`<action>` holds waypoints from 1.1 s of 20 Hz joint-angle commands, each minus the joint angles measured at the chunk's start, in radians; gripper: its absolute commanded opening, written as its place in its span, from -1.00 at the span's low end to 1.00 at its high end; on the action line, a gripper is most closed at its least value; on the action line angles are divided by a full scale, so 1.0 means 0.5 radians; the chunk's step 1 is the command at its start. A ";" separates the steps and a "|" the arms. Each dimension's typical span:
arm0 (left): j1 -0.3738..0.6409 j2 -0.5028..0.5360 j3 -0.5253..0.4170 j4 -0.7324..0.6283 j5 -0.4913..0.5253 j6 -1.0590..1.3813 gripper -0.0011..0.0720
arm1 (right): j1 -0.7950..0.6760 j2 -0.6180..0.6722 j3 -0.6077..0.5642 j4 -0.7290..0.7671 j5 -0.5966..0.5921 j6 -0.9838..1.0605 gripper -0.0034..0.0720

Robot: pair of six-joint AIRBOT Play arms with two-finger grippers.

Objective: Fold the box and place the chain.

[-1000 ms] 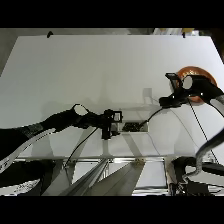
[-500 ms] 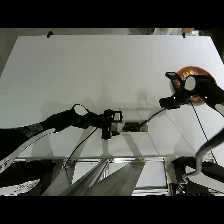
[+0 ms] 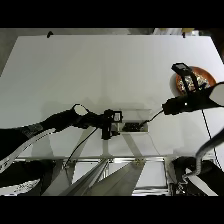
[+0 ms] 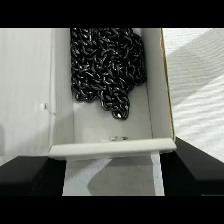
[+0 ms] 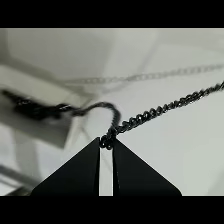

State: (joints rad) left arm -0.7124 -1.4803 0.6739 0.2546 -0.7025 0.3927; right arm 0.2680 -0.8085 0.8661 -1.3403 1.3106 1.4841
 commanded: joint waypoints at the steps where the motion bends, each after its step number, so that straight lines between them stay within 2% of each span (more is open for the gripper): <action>1: 0.000 0.000 0.000 0.000 -0.003 0.000 -0.23 | 0.166 0.201 0.000 0.349 0.064 0.002 -0.88; 3: 0.001 0.000 0.000 0.000 -0.003 0.000 -0.23 | 0.261 0.213 0.000 0.436 0.033 0.003 -0.88; 8: 0.001 0.000 0.000 0.000 -0.004 0.000 -0.23 | 0.476 0.190 -0.083 0.440 -0.292 0.075 -0.88; 12: 0.000 0.000 0.000 0.000 -0.009 0.000 -0.23 | 0.542 0.108 -0.217 0.441 -0.360 0.075 -0.88; 13: 0.001 0.000 0.000 0.000 -0.010 0.000 -0.23 | 0.542 0.079 -0.239 0.439 -0.368 0.074 -0.86; 16: 0.001 0.000 0.000 0.000 -0.009 0.000 -0.23 | 0.542 -0.002 -0.246 0.439 -0.410 0.043 -0.38; 19: 0.000 0.000 0.000 0.000 -0.010 0.000 -0.23 | 0.455 -0.004 -0.208 0.435 -0.454 -0.056 -0.39; 22: 0.000 0.000 0.000 0.000 -0.010 0.000 -0.23 | 0.180 -0.004 -0.118 0.410 -0.452 -0.064 -0.46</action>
